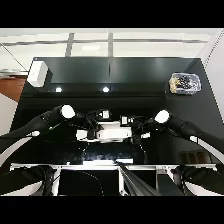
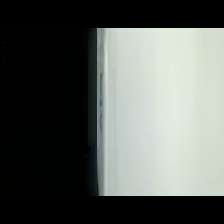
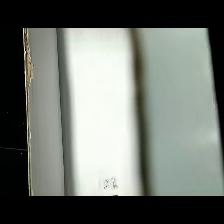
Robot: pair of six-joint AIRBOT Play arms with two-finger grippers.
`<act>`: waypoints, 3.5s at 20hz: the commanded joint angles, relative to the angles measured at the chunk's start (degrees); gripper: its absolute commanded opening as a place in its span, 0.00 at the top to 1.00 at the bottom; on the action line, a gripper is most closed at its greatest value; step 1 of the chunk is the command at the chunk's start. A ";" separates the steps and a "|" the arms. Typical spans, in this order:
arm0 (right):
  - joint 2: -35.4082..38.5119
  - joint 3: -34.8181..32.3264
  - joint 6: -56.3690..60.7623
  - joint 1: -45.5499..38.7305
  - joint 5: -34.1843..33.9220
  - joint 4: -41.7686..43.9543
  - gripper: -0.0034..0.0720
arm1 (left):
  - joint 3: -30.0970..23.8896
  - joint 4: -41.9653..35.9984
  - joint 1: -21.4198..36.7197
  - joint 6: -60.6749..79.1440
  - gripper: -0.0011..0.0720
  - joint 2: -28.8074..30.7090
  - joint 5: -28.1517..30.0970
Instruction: Fold the box and place the chain.
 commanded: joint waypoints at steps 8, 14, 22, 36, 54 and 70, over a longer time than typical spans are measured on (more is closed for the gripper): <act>-0.50 -0.04 -0.35 -0.07 -0.98 -0.42 0.02 | -0.02 0.02 -0.02 0.02 0.95 -0.02 0.15; 1.84 -0.04 2.43 -0.17 -0.72 -3.93 0.02 | -0.02 0.02 -0.02 0.00 0.95 -0.02 0.15; 1.77 -0.17 2.45 -0.17 -1.29 -4.22 0.02 | -0.02 0.02 -0.02 0.00 0.95 -0.02 0.15; 2.10 -1.95 4.63 2.49 -5.31 -4.42 0.34 | 0.02 0.09 0.07 0.00 0.76 0.55 0.17; 3.61 -1.90 11.54 2.45 -7.23 -10.67 0.34 | 0.66 8.87 11.69 -35.50 0.94 18.67 -31.74; 3.61 -1.90 11.72 2.45 -7.21 -10.64 0.34 | -6.34 -19.19 -4.20 -31.28 0.94 9.86 27.28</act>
